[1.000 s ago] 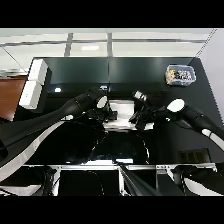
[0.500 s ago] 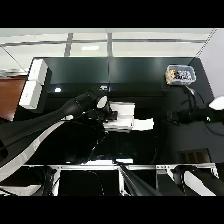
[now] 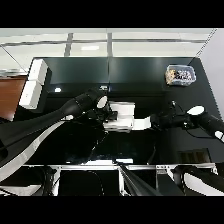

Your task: Fold the box and place the chain.

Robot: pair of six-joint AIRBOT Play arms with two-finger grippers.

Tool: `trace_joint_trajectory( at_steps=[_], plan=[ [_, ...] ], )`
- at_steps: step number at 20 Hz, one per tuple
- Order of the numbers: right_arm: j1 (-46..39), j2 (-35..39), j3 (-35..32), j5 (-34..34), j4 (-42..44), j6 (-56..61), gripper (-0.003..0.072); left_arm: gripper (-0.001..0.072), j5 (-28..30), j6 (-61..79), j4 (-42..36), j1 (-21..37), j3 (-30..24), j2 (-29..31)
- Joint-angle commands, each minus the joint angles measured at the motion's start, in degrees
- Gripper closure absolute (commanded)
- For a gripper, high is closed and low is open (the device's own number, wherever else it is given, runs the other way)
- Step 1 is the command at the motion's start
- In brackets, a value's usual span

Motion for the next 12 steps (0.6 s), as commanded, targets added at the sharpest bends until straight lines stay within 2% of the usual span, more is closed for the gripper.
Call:
trace_joint_trajectory(
  at_steps=[1, 3, 4, 7, 9, 11, 12],
  plan=[
    [3.02, -0.83, 4.83, 3.34, 2.27, -1.2, 0.0662, 0.068, -0.09, 0.02, 0.02, 0.04, 0.04, -0.02],
    [3.02, -0.83, 7.43, 6.56, 2.4, -1.2, 0.0112, 0.068, -0.09, 0.02, 0.02, 0.04, 0.04, -0.02],
    [3.04, -0.81, 8.44, 7.76, 2.45, -1.2, 0.0066, 0.068, -0.09, 0.02, 0.02, 0.04, 0.04, -0.02],
    [4.37, -0.81, 9.25, 7.98, 2.99, -1.03, 0.008, 0.068, -0.07, 0.02, 0.02, 0.04, 0.04, -0.02],
    [7.13, -0.81, 9.27, 6.08, 3.1, 0.44, 0.0155, 0.068, -0.07, 0.02, 0.02, 0.04, 0.04, -0.02],
    [10.05, -0.81, 9.73, 3.89, 2.27, 1.81, 0.0177, 0.068, -0.07, 0.02, 0.02, 0.04, 0.04, -0.02],
    [11.43, -0.81, 10.62, 3.34, 0.7, 2.73, 0.0324, 0.068, -0.09, 0.02, 0.02, 0.04, 0.04, -0.02]
  ],
)
